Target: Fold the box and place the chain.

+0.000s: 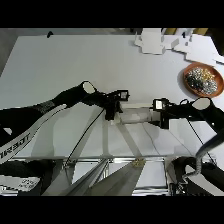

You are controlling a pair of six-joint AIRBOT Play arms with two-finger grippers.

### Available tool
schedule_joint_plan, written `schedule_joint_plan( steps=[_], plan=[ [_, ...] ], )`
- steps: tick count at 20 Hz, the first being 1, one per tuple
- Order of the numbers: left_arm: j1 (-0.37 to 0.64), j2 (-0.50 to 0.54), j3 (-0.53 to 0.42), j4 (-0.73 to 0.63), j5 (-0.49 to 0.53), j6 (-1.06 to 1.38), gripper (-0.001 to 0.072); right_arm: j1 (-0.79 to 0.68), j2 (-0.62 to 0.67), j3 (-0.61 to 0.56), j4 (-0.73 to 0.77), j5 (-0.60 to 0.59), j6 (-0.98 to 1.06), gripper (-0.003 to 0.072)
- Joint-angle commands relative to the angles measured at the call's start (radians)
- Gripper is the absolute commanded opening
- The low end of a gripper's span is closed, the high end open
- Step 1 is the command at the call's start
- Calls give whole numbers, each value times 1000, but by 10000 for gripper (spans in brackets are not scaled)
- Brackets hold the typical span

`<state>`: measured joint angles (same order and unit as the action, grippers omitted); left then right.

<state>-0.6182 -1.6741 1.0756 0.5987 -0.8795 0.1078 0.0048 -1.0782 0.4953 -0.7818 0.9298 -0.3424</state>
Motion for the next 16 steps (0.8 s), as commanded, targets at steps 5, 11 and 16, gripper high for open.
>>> schedule_joint_plan(
  steps=[5, 11, 16],
  plan=[
    [-1, 1, 0, 0, 0, 0, 10, 0, -100, 1, 65, -3, -89, 681],
    [0, 1, 0, 0, 0, 0, 10, 8, -120, 0, 65, 6, -85, 657],
    [-1, 1, 0, 0, 0, 0, 10, 40, -156, -6, 87, 31, -80, 643]
  ],
)
